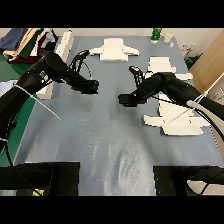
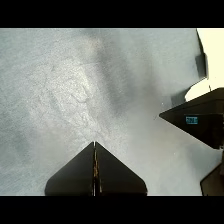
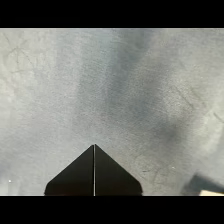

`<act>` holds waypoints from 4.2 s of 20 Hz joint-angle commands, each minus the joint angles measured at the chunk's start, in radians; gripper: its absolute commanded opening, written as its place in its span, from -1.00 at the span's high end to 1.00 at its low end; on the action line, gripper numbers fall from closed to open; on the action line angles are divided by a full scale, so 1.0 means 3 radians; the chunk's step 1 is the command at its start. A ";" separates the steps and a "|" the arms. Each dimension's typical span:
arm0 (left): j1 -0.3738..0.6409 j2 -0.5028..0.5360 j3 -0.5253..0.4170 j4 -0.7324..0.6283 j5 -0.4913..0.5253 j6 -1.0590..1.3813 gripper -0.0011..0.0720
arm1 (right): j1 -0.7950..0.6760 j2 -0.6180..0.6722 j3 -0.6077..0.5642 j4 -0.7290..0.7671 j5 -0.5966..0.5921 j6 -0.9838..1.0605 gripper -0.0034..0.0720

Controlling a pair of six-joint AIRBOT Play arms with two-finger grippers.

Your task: Fold the box.

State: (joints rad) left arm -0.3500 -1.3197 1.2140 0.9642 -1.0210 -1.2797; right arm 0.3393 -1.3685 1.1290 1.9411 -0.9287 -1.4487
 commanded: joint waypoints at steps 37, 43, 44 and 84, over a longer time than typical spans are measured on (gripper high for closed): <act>0.0001 -0.0004 0.0004 -0.0300 0.0324 0.0000 0.93 | -0.4585 -0.0865 0.0662 -0.0291 -0.1562 -0.1394 -0.38; 0.0001 -0.0004 0.0004 -0.0303 0.0322 0.0000 0.93 | -0.4747 -0.0989 0.0661 0.0098 -0.1776 -0.1699 -0.29; 0.0001 -0.0004 0.0004 -0.0301 0.0320 0.0000 0.93 | -0.4744 -0.1024 0.0660 0.0189 -0.1855 -0.1769 -0.18; 0.0008 0.0797 -0.0657 -0.0120 -0.0373 0.0099 0.93 | -0.2566 0.0453 -0.1539 0.0829 -0.1326 -0.0932 -0.17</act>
State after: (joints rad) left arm -0.3481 -1.0840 1.0214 0.9268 -1.1332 -1.2495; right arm -0.4316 -1.2339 0.7380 2.1708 -1.3529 -1.7493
